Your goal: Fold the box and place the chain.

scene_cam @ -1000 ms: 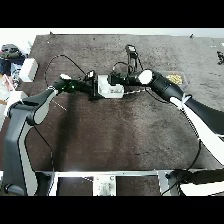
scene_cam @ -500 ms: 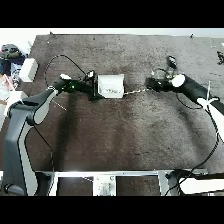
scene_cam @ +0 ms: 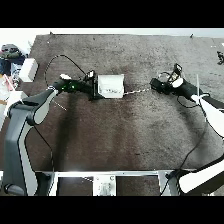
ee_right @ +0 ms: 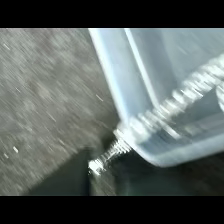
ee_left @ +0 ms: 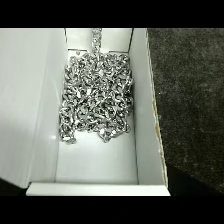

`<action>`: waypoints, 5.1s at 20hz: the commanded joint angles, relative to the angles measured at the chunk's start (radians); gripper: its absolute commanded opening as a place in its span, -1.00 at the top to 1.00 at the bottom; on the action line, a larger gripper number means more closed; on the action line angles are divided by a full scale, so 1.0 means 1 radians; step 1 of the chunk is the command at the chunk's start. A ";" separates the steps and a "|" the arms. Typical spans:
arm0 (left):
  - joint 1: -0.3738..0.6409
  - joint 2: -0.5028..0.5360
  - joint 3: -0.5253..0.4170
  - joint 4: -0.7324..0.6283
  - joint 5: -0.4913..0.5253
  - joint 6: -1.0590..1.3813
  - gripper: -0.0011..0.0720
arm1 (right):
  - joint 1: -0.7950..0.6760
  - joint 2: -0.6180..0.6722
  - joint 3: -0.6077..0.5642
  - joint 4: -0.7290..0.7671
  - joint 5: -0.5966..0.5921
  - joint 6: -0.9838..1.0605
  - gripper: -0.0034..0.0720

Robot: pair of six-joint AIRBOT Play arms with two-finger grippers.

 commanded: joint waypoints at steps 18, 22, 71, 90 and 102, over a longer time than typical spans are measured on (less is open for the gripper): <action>0.000 0.000 0.000 0.000 0.000 0.000 0.01 | 0.475 0.447 0.088 0.068 -0.050 -0.088 0.87; 0.000 0.000 0.000 0.000 -0.003 0.000 0.00 | 0.504 0.375 0.079 0.051 -0.032 -0.084 0.87; 0.000 -0.004 -0.005 0.031 0.016 0.000 0.01 | 0.426 0.494 0.050 0.014 -0.003 -0.111 0.87; 0.000 -0.004 -0.005 0.027 0.011 0.002 0.01 | 0.411 0.311 0.042 -0.194 -0.108 -0.139 0.36; 0.000 -0.004 -0.005 0.026 0.011 0.003 0.01 | 0.109 -0.160 0.530 0.620 0.713 -1.071 0.46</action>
